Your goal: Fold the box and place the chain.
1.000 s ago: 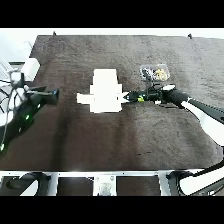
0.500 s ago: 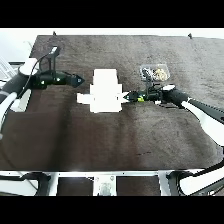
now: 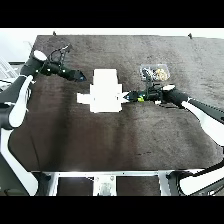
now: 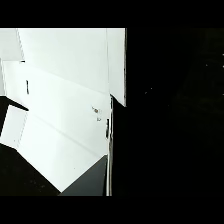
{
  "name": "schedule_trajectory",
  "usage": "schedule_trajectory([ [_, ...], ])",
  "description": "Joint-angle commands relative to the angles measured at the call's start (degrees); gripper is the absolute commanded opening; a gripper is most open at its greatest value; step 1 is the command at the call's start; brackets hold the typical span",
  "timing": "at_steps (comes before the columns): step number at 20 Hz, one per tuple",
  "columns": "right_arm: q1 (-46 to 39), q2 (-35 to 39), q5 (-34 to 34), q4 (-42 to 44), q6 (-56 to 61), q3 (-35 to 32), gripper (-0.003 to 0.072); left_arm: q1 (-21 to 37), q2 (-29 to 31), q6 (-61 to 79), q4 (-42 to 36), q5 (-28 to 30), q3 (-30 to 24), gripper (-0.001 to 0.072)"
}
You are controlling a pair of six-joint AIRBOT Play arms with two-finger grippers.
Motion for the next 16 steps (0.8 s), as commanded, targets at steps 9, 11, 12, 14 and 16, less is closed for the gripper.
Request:
schedule_trajectory([
  [9, 0.0, 0.0, 0.0, 0.0, -0.1, 0.1, 0.0008, -3.9, -8.9, -0.2, -3.5, -2.1, 8.0, 0.0627],
  [11, 0.0, 0.0, 0.1, 0.0, -0.2, 0.1, 0.0008, -5.0, -9.0, -0.3, -3.0, 0.3, 8.0, 0.0627],
  [12, 0.0, 0.0, 0.1, -0.1, -0.2, 0.1, 0.0008, -5.3, -9.2, -0.3, -3.1, 0.5, 8.0, 0.0627],
  [14, 0.0, 0.0, 0.1, -0.7, -0.2, 0.1, 0.0009, -5.5, -9.9, -0.3, -3.2, -0.6, 8.0, 0.0626],
  [16, 0.0, 0.0, 0.1, -0.7, -0.2, 0.1, 0.0009, -5.5, -10.8, -0.1, -3.7, -1.5, 8.0, 0.0626],
])
